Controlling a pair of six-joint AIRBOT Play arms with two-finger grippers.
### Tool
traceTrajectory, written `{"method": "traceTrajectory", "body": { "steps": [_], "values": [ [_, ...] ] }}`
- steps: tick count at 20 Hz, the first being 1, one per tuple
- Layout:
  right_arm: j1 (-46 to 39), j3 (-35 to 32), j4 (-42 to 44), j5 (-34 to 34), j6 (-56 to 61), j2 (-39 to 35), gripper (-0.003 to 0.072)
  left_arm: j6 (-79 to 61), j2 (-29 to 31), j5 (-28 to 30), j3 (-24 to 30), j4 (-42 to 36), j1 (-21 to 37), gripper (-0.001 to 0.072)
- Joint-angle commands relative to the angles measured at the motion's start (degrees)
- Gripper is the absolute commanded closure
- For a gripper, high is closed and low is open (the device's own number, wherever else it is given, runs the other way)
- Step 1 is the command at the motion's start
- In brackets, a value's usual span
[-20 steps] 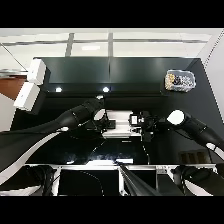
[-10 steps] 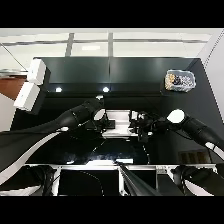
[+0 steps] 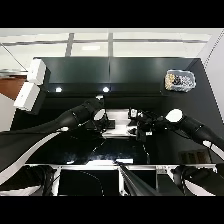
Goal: Fold the box and place the chain.
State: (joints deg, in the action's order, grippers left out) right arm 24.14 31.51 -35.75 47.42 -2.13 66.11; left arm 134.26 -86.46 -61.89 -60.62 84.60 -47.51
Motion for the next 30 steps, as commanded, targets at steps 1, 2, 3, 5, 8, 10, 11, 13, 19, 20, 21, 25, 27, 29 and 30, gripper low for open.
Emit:
{"method": "traceTrajectory", "body": {
  "steps": [1,2,3,5,8,10,11,13,19,20,21,25,27,29,30],
  "values": [
    [0.0,0.0,0.2,-0.1,0.0,0.2,0.0321,0.0,0.0,0.1,0.0,0.0,0.0,0.0677],
    [0.0,0.0,0.2,0.0,0.0,0.2,0.0366,0.0,0.0,0.1,0.0,0.0,0.0,0.0677],
    [0.0,0.0,0.2,0.0,0.0,0.2,0.0486,0.0,0.0,0.1,0.0,0.0,0.0,0.0677],
    [0.0,0.0,0.2,-0.1,0.0,0.2,0.0366,0.0,0.0,0.1,0.0,0.0,0.0,0.0677],
    [0.0,0.0,0.2,-0.1,0.0,0.1,0.0453,0.0,0.0,0.1,0.0,0.0,0.0,0.0677],
    [0.0,0.0,0.2,-0.5,0.0,0.1,0.0572,0.0,0.0,0.1,0.0,0.0,0.0,0.0677],
    [-0.3,0.0,-0.1,-0.6,0.2,-0.2,0.0644,0.0,0.0,0.1,0.0,0.0,0.0,0.0677],
    [-2.1,0.0,-0.4,-0.5,3.6,-1.2,0.0646,0.0,0.0,0.1,0.0,0.0,0.0,0.0677],
    [-14.1,0.0,-6.0,1.8,22.5,-9.5,0.0646,0.0,0.0,0.1,0.0,0.0,0.0,0.0677],
    [-16.8,0.0,-6.4,2.8,28.1,-11.0,0.0646,0.0,0.0,0.1,0.0,0.0,0.0,0.0677],
    [-20.2,0.0,-6.5,3.6,34.7,-12.4,0.0646,0.0,0.0,0.1,0.0,0.0,0.0,0.0677],
    [-32.8,0.0,-10.6,5.4,62.6,-13.0,0.0647,0.0,0.0,0.1,0.0,0.0,0.0,0.0677],
    [-35.8,-0.8,-14.5,6.5,73.2,-11.3,0.0649,0.0,0.0,0.1,0.0,0.0,0.0,0.0677],
    [-35.8,-2.7,-14.2,9.5,77.0,-7.6,0.0648,0.0,0.0,0.1,0.0,0.0,0.0,0.0677],
    [-35.8,-3.0,-13.6,12.1,78.4,-4.9,0.0648,0.0,0.0,0.1,0.0,0.0,0.0,0.0677]
  ]
}}
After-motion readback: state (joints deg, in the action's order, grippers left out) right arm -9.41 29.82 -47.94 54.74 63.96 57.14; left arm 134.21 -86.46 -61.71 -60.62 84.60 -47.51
